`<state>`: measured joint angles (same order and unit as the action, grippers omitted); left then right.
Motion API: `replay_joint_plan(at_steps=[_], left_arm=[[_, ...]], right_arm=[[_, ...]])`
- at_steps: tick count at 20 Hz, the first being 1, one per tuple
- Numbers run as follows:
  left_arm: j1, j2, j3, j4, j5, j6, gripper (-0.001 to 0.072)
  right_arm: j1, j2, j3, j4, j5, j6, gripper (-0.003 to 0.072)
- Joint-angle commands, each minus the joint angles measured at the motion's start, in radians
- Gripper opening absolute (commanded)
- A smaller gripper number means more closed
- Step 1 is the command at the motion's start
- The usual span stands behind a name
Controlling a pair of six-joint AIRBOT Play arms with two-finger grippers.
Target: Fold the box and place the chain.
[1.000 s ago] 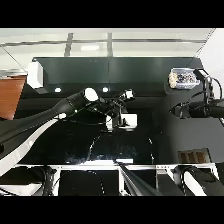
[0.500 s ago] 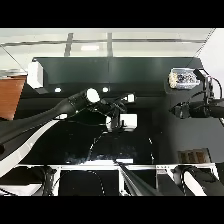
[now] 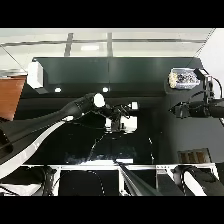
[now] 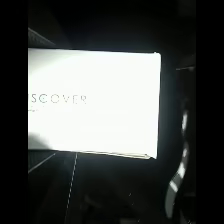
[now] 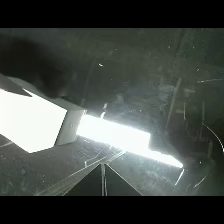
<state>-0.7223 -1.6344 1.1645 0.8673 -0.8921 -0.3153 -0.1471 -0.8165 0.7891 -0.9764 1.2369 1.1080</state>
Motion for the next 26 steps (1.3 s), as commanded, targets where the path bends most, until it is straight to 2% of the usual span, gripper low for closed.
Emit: replay_joint_plan(at_steps=[1,5,7,9,12,15,18,26], left_arm=[[0.058,0.012,0.05,0.158,-0.203,-0.275,0.0333],[0.251,0.104,0.042,0.496,-0.384,-0.6,0.0333],[0.403,0.147,0.042,0.628,-0.44,-0.785,0.0333],[0.578,0.189,0.042,0.682,-0.475,-0.919,0.0333],[0.836,0.252,0.042,0.695,-0.435,-1.041,0.0333],[0.996,0.263,0.042,0.696,-0.352,-1.108,0.0333],[1.048,0.227,0.042,0.707,-0.258,-1.108,0.0332],[1.049,0.098,0.043,0.695,0.035,-1.099,0.0332]], right_arm=[[0.0,0.0,-0.001,0.002,0.002,0.01,0.0011],[0.0,0.0,-0.001,0.007,0.015,0.01,0.0011],[0.0,0.0,-0.001,0.007,0.016,0.01,0.0011],[0.0,0.0,-0.001,0.007,0.016,0.01,0.0011],[0.0,0.0,-0.001,0.007,0.014,0.01,0.0011],[0.0,0.0,-0.001,0.007,0.011,0.011,0.0011],[0.0,0.0,-0.001,0.007,0.003,0.03,0.0011],[0.0,0.0,-0.001,0.007,-0.014,0.098,0.0011]])
